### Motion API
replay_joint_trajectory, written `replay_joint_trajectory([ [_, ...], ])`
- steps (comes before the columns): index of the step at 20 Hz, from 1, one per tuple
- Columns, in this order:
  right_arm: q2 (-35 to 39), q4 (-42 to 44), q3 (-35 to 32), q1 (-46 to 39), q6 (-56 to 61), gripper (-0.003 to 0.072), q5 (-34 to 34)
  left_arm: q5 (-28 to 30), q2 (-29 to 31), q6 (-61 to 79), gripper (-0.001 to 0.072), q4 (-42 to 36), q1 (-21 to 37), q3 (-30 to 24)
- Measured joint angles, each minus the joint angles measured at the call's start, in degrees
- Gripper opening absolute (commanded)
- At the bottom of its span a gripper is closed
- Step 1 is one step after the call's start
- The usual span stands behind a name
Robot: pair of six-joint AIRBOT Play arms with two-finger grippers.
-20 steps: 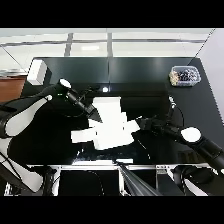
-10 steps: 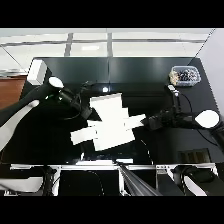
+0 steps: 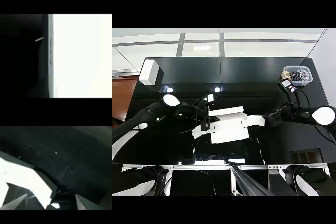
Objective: Fold the box and place the chain.
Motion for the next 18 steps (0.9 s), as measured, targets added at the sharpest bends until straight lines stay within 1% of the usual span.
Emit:
replay_joint_trajectory([
  [4, 0.00, 3.06, -1.36, 1.73, -10.88, 0.0714, 0.74, -0.07, -3.50, 1.84, 0.0029, 0.44, -1.27, 2.14],
  [8, 0.00, 4.35, -4.39, 6.19, -18.73, 0.0714, 0.83, -0.74, -6.51, 2.47, 0.0029, 3.56, -1.62, 4.26],
  [14, -0.26, 4.85, -10.10, 13.31, -30.25, 0.0714, -0.68, -1.03, -7.74, 2.69, 0.0029, 5.55, -1.73, 5.35],
  [18, -1.40, 6.97, -11.72, 16.55, -34.77, 0.0714, -1.68, -1.11, -7.85, 2.82, 0.0029, 5.88, -1.73, 5.46],
])
